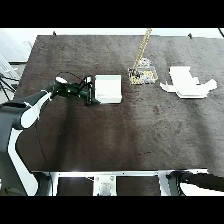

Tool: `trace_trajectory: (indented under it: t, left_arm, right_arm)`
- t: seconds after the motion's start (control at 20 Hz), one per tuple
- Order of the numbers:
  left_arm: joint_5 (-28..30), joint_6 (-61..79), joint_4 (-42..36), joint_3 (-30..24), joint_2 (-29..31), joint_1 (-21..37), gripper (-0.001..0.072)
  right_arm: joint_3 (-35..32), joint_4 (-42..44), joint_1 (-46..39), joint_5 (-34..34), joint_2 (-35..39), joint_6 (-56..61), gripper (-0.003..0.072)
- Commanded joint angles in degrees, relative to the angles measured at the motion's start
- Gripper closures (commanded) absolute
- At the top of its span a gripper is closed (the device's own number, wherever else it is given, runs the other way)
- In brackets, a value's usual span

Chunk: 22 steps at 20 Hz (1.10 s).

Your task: Fold the box and place the chain.

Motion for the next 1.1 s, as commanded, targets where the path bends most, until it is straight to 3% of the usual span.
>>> trace_trajectory:
  t: [0.0,0.75,0.9,1.05]
  left_arm:
    - [0.0,0.0,0.0,0.0,0.0,0.0,0.0242]
    - [0.0,0.0,0.0,0.0,0.0,0.0,0.0243]
    - [0.0,0.0,0.0,0.0,0.0,0.0,0.0242]
    - [0.0,0.0,0.0,0.0,0.0,0.0,0.0243]
  right_arm:
    - [0.0,-2.4,3.6,-0.3,3.0,-0.1,0.0674]
    - [-0.1,-2.4,11.4,14.8,4.1,-1.2,0.0673]
    - [-2.1,-2.3,13.7,14.5,3.9,-1.2,0.0673]
    - [-6.1,-1.4,15.5,9.9,2.8,-1.2,0.0673]
